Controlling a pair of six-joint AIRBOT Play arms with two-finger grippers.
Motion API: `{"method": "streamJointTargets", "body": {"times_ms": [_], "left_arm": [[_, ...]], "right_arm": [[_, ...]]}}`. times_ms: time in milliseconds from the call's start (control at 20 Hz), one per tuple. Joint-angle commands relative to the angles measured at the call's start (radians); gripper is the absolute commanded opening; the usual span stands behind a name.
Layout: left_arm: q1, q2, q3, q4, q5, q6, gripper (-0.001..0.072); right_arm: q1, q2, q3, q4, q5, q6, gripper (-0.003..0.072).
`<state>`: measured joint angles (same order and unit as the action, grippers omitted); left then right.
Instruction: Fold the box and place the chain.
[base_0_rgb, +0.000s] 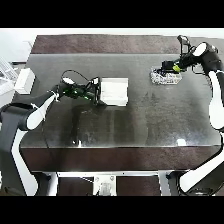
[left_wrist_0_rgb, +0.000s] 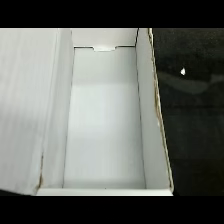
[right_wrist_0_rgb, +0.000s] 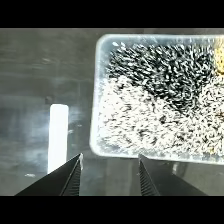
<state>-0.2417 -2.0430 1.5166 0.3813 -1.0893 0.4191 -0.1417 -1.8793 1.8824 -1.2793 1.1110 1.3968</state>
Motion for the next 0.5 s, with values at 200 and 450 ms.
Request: {"method": "streamJointTargets", "body": {"times_ms": [200,450], "left_arm": [[0.001,0.001,0.0,0.0,0.0,0.0,0.0471],[0.001,0.001,0.0,0.0,0.0,0.0,0.0471]], "right_arm": [[-0.03,-0.1,0.043,0.022,-0.039,-0.074,0.0442],[-0.029,-0.118,0.062,0.004,-0.048,-0.093,0.0442]]}}
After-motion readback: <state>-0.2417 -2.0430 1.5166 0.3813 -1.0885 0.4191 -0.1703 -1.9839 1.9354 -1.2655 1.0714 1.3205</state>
